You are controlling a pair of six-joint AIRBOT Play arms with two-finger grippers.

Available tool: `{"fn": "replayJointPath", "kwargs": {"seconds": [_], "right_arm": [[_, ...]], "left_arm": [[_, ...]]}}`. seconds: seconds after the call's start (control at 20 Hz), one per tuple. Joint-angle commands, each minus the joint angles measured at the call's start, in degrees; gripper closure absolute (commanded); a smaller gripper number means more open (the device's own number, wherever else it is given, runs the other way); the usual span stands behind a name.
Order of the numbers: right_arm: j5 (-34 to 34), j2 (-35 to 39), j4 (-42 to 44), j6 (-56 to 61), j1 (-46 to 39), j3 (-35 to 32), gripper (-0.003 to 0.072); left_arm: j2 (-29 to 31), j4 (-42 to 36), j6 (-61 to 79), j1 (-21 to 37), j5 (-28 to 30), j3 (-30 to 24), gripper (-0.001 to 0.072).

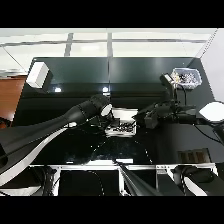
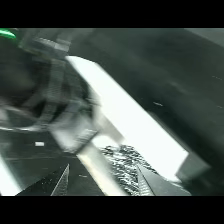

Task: Fold the box and place the chain.

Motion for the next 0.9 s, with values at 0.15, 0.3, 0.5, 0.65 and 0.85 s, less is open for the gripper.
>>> {"fn": "replayJointPath", "kwargs": {"seconds": [0.15,0.3,0.5,0.65,0.85], "right_arm": [[-1.2,-0.2,-25.6,-3.5,-4.3,-5.2,-0.0017],[-6.1,-1.7,-25.5,-13.8,-3.0,-10.6,-0.0018],[-11.8,-7.6,-11.7,-44.0,1.1,-11.7,-0.0009],[-11.9,-14.1,-2.6,-59.8,1.6,-11.2,-0.0009],[-14.6,-18.0,-2.1,-63.5,1.6,-10.4,-0.0009]], "left_arm": [[0.0,0.0,0.0,0.0,-0.1,0.0,0.0684],[0.0,0.0,0.0,0.0,0.0,0.0,0.0683],[0.0,0.0,0.0,0.0,0.0,0.0,0.0684],[0.0,0.0,0.0,0.0,0.0,0.0,0.0684],[0.0,0.0,0.0,0.0,0.0,0.0,0.0684]]}}
